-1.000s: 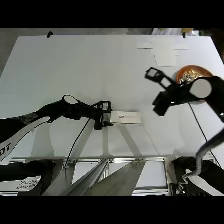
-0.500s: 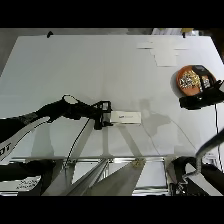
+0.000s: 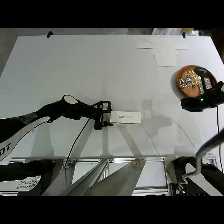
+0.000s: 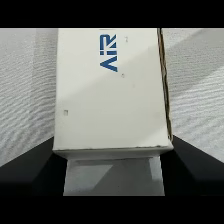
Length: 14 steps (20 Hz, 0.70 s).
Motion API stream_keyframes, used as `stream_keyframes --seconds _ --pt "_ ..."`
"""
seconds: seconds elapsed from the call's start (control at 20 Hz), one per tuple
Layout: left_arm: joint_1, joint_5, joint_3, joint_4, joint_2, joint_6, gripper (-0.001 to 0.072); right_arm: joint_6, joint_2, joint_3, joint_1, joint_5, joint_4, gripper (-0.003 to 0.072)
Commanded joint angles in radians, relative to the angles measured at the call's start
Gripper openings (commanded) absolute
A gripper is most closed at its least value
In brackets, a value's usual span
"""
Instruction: Fold the box and place the chain.
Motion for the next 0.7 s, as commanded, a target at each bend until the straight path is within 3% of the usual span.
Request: stream_keyframes --seconds 0.0,0.65 --pt "0.001 0.000 0.000 0.000 0.001 0.000 0.0030 0.002 0.001 -0.001 -0.001 0.003 0.000 0.0016" --pt "0.002 0.008 0.000 -0.062 0.002 0.023 0.0027 0.002 0.001 -0.001 -0.001 0.003 -0.001 0.0016"
